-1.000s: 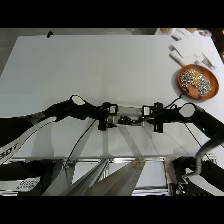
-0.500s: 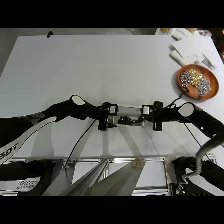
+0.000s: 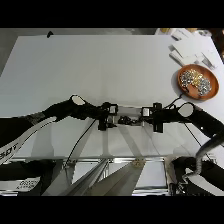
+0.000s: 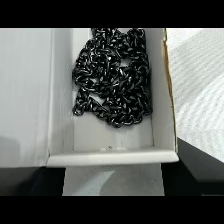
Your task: Fold the box and place the chain.
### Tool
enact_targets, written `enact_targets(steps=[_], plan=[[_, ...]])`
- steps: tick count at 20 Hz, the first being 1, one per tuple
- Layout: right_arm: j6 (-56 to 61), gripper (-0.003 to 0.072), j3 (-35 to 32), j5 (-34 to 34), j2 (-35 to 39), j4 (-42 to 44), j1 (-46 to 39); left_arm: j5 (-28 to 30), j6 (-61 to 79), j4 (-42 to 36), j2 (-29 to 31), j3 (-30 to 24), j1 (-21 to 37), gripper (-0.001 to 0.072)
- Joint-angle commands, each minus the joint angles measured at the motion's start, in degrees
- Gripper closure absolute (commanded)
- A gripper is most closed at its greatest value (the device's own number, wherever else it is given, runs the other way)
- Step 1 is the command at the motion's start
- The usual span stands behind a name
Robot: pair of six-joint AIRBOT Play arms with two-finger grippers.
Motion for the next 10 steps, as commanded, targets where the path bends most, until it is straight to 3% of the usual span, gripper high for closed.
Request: enact_targets(steps=[1, 10], plan=[[0.0, 0.0515, 0.0, 1.0, 0.0, -0.2, 0.1, 0.0, 0.0, 0.0, 0.0, 0.0, 0.0, 0.0457], [0.0, 0.0516, 0.0, 3.9, 4.1, -0.3, 0.1, 0.0, 0.0, 0.0, 0.0, 0.0, 0.0, 0.0457]])
